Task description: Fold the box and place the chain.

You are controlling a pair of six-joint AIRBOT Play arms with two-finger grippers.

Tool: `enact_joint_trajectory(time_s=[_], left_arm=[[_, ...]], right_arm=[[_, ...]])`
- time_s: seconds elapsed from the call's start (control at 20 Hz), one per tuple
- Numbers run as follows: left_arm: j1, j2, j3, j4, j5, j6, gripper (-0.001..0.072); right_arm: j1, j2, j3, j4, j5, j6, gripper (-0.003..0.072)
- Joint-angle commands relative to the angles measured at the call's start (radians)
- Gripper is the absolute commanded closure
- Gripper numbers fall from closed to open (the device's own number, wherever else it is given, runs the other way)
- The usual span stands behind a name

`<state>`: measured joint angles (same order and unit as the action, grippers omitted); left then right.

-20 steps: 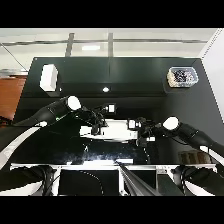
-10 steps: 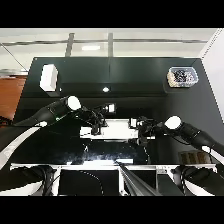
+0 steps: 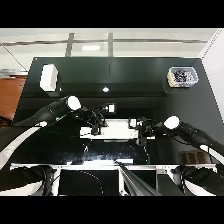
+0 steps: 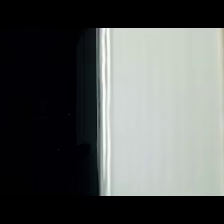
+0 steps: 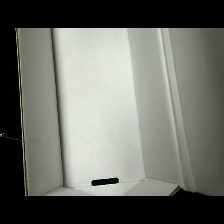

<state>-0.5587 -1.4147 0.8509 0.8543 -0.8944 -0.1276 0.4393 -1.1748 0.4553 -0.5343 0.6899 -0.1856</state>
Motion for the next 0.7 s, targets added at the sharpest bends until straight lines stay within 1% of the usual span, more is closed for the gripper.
enact_joint_trajectory(time_s=[0.0,0.1,0.15,0.2,0.25,0.35,0.5,0.55,0.6,0.65], left_arm=[[0.0,0.001,0.001,0.0,0.0,0.0,0.0678],[0.0,0.001,0.001,0.0,0.0,0.0,0.0678],[0.0,0.001,0.001,0.0,0.0,0.0,0.0677],[0.0,0.001,0.001,0.0,0.0,0.0,0.0677],[0.0,0.001,0.001,-0.003,-0.001,0.0,0.0677],[0.0,0.001,0.001,-0.003,-0.006,0.0,0.0673],[0.0,0.001,0.001,-0.002,-0.007,0.0,0.0665],[0.0,0.002,0.001,-0.002,-0.007,0.0,0.0573],[0.0,0.007,0.001,-0.001,-0.007,0.0,0.0426],[0.001,0.016,0.001,0.0,-0.006,-0.005,0.0387]], right_arm=[[-0.001,-0.003,0.001,-0.002,-0.002,0.002,-0.0019],[-0.001,-0.003,0.001,-0.002,-0.002,0.002,-0.0018],[-0.001,-0.003,0.001,-0.002,-0.002,0.002,0.0059],[-0.001,-0.003,0.001,-0.002,-0.002,0.002,0.0113],[-0.001,-0.003,0.001,-0.002,-0.002,0.002,0.0117],[-0.001,-0.003,0.001,-0.002,-0.002,0.002,0.029],[-0.001,-0.003,0.001,-0.002,-0.002,0.002,0.0289],[-0.001,-0.003,0.001,-0.002,-0.002,0.002,0.0289],[-0.001,-0.003,0.001,-0.002,-0.002,0.002,0.0289],[-0.001,-0.003,0.001,-0.002,-0.002,0.002,0.0289]])
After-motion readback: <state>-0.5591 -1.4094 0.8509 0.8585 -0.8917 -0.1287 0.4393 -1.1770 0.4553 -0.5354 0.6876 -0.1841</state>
